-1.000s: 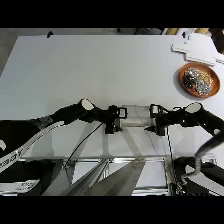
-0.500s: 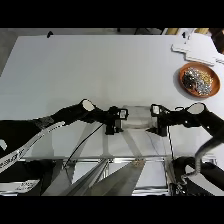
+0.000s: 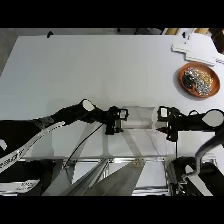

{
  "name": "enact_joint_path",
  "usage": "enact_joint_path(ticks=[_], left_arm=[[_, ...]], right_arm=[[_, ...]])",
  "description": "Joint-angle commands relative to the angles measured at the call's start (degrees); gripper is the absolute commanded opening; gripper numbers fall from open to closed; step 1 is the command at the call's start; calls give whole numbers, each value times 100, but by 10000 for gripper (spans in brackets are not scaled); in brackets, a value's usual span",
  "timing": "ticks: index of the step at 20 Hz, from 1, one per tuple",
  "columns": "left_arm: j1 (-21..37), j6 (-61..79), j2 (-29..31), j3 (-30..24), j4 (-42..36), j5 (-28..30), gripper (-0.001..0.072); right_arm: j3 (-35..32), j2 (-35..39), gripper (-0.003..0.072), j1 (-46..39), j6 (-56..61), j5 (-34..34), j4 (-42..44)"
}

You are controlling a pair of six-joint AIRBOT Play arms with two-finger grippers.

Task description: Fold the box and place the chain.

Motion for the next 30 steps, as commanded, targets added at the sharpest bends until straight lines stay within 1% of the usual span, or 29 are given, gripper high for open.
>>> enact_joint_path(ticks=[1, 2, 3, 4, 6, 7, 8, 10, 12, 14, 15, 16, 19, 21, 22, 23, 25, 26, 27, 28, 29, 30], left_arm=[[2, -7, 4, -2, -2, 9, 138], [0, -7, 4, -2, -2, 9, 138], [0, -7, 4, -2, -2, 9, 138], [2, -7, 4, -2, -2, 9, 138], [0, -7, 4, -2, -2, 9, 138], [0, -7, 4, -2, -2, 9, 138], [0, -7, 4, -2, -2, 9, 138], [0, -7, 4, -2, -2, 9, 138], [0, -7, 4, -2, -2, 9, 138], [0, -7, 4, -2, -2, 9, 138], [0, -7, 4, -2, 0, 9, 138], [0, -7, 4, -2, -2, 9, 138], [0, -7, 4, -2, -2, 9, 138], [0, -7, 4, -2, -2, 9, 138], [0, -7, 4, -2, -2, 9, 138], [0, -7, 4, -2, -2, 7, 138], [0, -7, 4, -2, -2, 9, 138], [0, -7, 4, -2, -2, 9, 138], [0, -7, 4, -2, -2, 9, 138], [0, -7, 4, -2, -2, 9, 138], [0, -7, 4, -2, -2, 9, 138], [0, -7, 4, -2, -2, 9, 138]], right_arm=[[4, 284, 103, 7, -365, 437, 1357], [4, 282, 15, 7, -592, 417, 1882], [4, 254, 16, 7, -765, 258, 2496], [4, 168, 16, 7, -807, -70, 3053], [4, -275, 15, 7, -922, -737, 4063], [4, -601, 15, 7, -1134, -999, 4356], [4, -970, 15, 7, -1257, -1285, 4470], [7, -1663, 15, 7, -1248, -1921, 4439], [42, -2164, 15, 7, -1211, -2153, 4374], [114, -2371, 15, 0, -1117, -2214, 4282], [118, -2391, 15, 0, -1016, -2347, 4227], [118, -2396, 15, 0, -861, -2444, 4024], [118, -2382, 15, 0, -170, -2441, 3119], [151, -2184, 15, 0, 350, -2406, 2741], [216, -1939, 15, 0, 387, -2208, 2533], [339, -1670, 15, 0, 352, -1878, 2149], [684, -1189, 12, 0, -374, -999, 640], [807, -1008, 13, 0, -627, -743, -118], [852, -909, 13, 0, -612, -564, -658], [850, -898, 14, 2, -612, -365, -883], [850, -933, 19, 2, -614, -234, -896], [850, -984, 118, 9, -614, -199, -855]])
